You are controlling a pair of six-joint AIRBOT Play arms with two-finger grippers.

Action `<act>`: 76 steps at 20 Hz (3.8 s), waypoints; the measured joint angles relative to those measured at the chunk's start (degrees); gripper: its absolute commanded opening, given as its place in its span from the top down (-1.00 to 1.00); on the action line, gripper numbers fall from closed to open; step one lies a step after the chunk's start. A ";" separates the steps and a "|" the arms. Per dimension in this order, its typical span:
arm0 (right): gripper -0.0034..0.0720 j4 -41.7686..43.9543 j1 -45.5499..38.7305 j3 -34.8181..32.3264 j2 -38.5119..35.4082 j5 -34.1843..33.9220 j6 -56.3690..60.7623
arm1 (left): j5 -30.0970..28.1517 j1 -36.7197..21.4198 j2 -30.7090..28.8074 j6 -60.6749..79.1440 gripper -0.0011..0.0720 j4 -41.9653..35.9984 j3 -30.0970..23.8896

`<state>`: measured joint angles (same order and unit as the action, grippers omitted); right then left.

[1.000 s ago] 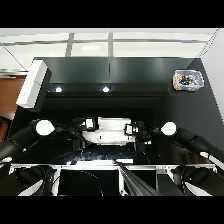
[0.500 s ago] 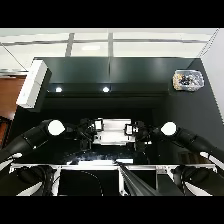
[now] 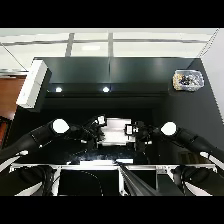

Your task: Fold the box and place the chain.

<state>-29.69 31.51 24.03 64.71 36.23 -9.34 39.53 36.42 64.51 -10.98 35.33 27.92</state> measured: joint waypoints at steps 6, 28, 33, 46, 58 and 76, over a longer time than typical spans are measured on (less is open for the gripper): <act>-0.23 -0.02 0.00 -0.04 0.02 0.28 0.00 | -0.96 0.85 1.01 1.29 -0.12 2.34 0.15; -0.23 0.09 0.00 -0.04 0.00 -0.02 0.09 | 15.93 -29.03 -12.85 -69.96 0.89 29.03 -3.17; -0.23 0.09 0.00 -0.04 0.02 -0.02 0.04 | 18.64 -30.91 -3.80 -68.15 0.89 12.59 -5.29; -0.23 0.09 0.00 -0.04 0.00 -0.02 0.07 | 18.47 -21.55 -0.07 -54.47 -0.15 -2.58 -4.46; -0.23 0.07 0.00 -0.04 0.00 -0.04 0.07 | 15.19 -17.42 -8.09 -53.86 -0.56 -4.83 -4.31; -0.23 0.09 0.00 -0.04 0.02 -0.07 0.04 | 6.05 -2.29 -8.04 -73.85 -0.35 14.75 5.11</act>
<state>-29.61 31.51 23.99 64.73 36.16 -9.30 45.58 34.13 56.47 -84.84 50.09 33.04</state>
